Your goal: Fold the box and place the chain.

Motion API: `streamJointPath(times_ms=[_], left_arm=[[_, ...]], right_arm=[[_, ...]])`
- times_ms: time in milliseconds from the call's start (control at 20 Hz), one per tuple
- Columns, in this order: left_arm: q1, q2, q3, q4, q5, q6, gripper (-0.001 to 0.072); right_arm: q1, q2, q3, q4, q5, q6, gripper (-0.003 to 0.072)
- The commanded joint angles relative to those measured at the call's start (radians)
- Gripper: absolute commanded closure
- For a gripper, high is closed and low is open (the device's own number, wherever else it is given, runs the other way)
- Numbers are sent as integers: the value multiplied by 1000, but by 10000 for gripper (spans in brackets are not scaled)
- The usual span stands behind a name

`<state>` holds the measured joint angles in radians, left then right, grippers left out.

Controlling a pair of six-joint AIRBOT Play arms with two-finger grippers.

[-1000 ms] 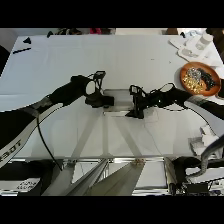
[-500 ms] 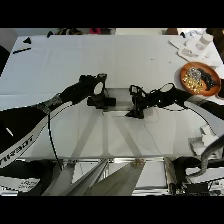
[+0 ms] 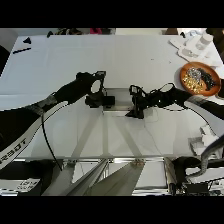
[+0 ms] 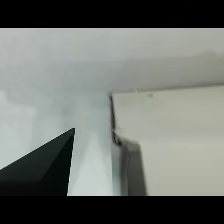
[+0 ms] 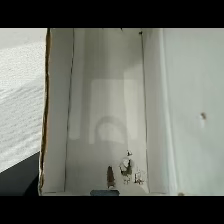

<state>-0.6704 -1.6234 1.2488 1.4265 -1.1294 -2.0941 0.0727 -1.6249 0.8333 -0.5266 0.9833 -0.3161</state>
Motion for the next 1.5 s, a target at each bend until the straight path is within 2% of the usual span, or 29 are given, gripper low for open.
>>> streamJointPath(times_ms=[0,200,350,450,550,650,700,750,900,1000,1050,1100,1150,1300,1450], left_arm=[[31,65,2,3,-107,10,152],[67,169,2,-3,-96,129,152],[104,241,1,-67,-95,353,154],[166,265,-13,-234,-95,671,163],[256,265,-57,-436,-93,1015,301],[338,265,-135,-546,-87,1328,293],[375,265,-183,-568,-74,1485,273],[410,265,-232,-582,-51,1649,193],[489,256,-359,-686,33,2111,173],[512,229,-406,-799,52,2384,172],[514,204,-411,-851,49,2453,152],[513,176,-411,-901,52,2484,54],[513,141,-411,-966,57,2501,12],[511,45,-411,-1083,45,2586,11],[505,-10,-411,-1101,-13,2687,11]], right_arm=[[1,0,0,0,0,0,132],[1,0,0,0,0,0,132],[1,0,0,0,0,0,132],[1,0,0,0,0,0,132],[1,0,0,0,0,0,132],[1,0,0,0,0,0,132],[1,0,0,0,0,0,132],[1,0,0,0,0,0,132],[1,0,0,0,0,0,132],[1,0,0,0,0,0,132],[1,0,0,0,0,0,132],[1,0,0,0,0,0,132],[1,0,0,0,0,0,132],[1,0,0,0,0,0,132],[1,0,0,0,0,0,132]])
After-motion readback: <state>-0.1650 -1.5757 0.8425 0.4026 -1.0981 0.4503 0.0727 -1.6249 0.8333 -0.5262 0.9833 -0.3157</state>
